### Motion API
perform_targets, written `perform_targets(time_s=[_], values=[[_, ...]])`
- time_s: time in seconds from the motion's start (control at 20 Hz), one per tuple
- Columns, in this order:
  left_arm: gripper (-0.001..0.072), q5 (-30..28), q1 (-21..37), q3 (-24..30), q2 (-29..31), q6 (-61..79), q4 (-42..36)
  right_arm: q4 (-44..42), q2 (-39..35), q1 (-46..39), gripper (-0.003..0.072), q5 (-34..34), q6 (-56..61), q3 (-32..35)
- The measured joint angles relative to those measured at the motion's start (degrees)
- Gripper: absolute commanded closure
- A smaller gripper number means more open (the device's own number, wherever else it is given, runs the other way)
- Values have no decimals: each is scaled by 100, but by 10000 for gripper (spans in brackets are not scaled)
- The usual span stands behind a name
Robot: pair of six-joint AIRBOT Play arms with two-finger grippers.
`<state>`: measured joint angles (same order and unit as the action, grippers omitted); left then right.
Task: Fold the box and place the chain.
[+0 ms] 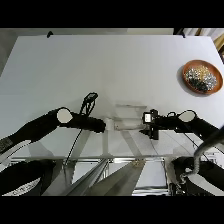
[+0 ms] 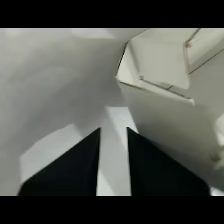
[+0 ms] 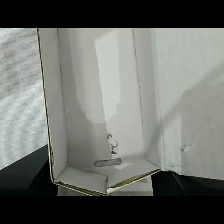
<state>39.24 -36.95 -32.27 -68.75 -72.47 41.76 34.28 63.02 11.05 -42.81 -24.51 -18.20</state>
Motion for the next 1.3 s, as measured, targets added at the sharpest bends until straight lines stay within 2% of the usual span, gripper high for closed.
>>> perform_targets(time_s=[0.05, 0.4, 0.5, 0.65, 0.7, 0.75, 1.0, 1.3], values=[[429, -22, -33, -55, -4, 50, -87, 0, 0, 0, 389, 0, 0, 0], [417, -79, -153, -385, -17, 179, -452, 0, 0, 0, 389, 0, -2, 0], [294, -85, -184, -411, -17, 195, -520, 0, 0, 0, 389, 0, -2, 0], [289, -83, -245, -428, -22, 249, -597, 0, 0, 0, 389, 0, 0, 0], [245, -83, -267, -433, -24, 267, -608, 0, 0, 0, 389, 0, -2, 0], [137, -74, -291, -442, -28, 275, -625, 0, 0, 0, 389, 0, -2, 0], [136, -24, -516, -787, -240, 37, -487, 0, 0, 0, 389, 0, -2, 0], [136, 566, -713, -1692, -916, -1633, 831, 0, 0, 0, 389, 0, -2, 0]])
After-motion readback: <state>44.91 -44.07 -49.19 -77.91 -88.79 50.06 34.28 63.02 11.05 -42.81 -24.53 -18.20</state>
